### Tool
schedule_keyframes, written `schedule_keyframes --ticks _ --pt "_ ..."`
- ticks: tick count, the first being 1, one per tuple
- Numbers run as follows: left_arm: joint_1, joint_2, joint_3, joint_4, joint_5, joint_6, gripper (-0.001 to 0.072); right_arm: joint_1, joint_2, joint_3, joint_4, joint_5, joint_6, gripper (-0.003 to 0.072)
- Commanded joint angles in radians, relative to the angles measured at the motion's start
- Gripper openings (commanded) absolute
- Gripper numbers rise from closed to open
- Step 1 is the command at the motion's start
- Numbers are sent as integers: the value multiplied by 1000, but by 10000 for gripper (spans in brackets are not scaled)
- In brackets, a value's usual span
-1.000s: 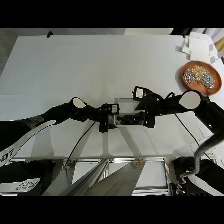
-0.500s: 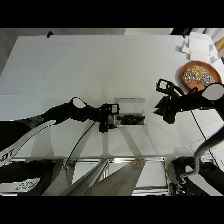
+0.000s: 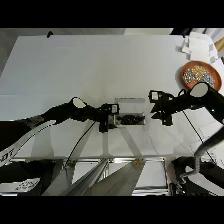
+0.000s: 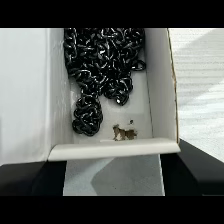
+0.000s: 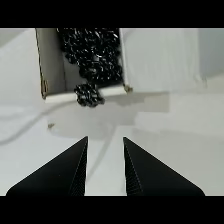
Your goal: Fold the box and place the chain.
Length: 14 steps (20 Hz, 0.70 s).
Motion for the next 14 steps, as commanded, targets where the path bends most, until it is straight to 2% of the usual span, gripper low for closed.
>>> schedule_keyframes --ticks 1,11,14 --pt "0 1 0 0 0 0 273 52 -30 0 0 -48 -50 240" --pt "0 1 0 0 0 0 273 59 -40 0 58 -36 -50 238" --pt "0 1 0 0 0 0 273 59 -40 0 58 -13 -50 217"
